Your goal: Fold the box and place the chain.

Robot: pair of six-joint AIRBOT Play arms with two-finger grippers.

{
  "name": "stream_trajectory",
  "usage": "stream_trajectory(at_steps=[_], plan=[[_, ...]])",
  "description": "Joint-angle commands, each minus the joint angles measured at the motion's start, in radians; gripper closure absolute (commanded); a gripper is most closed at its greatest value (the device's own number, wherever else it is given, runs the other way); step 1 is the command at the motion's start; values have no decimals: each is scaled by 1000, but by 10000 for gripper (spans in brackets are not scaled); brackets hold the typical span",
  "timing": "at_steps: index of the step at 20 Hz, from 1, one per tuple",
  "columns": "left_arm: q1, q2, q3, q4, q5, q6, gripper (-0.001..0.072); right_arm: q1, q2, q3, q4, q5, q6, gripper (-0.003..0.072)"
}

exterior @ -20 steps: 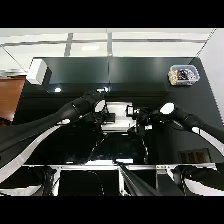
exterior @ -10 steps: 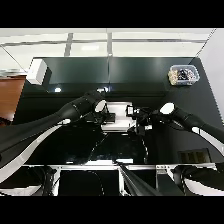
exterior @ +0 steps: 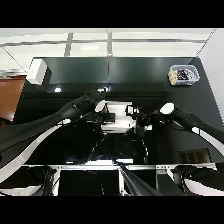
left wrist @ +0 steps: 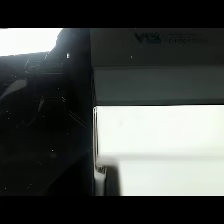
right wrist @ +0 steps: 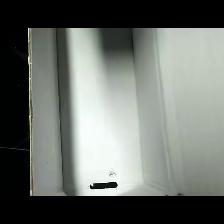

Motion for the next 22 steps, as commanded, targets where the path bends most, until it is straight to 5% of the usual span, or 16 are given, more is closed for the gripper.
stream_trajectory(at_steps=[1, 4, 10, 15, 22], plan=[[0, 0, 0, 0, -18, -2, 686, 0, 30, 1, -91, 38, 103, -34], [0, 2, 0, 0, -18, -1, 684, -7, 97, 1, -271, 74, 225, -34], [0, 1, 0, 0, -26, 5, 684, -16, 138, 1, -263, 54, 192, -34], [0, 1, 0, -1, -26, 5, 684, -11, 137, 1, -195, 63, 174, 436], [0, 1, 0, -1, -24, 5, 684, -11, 112, 1, 6, 81, 165, 440]])
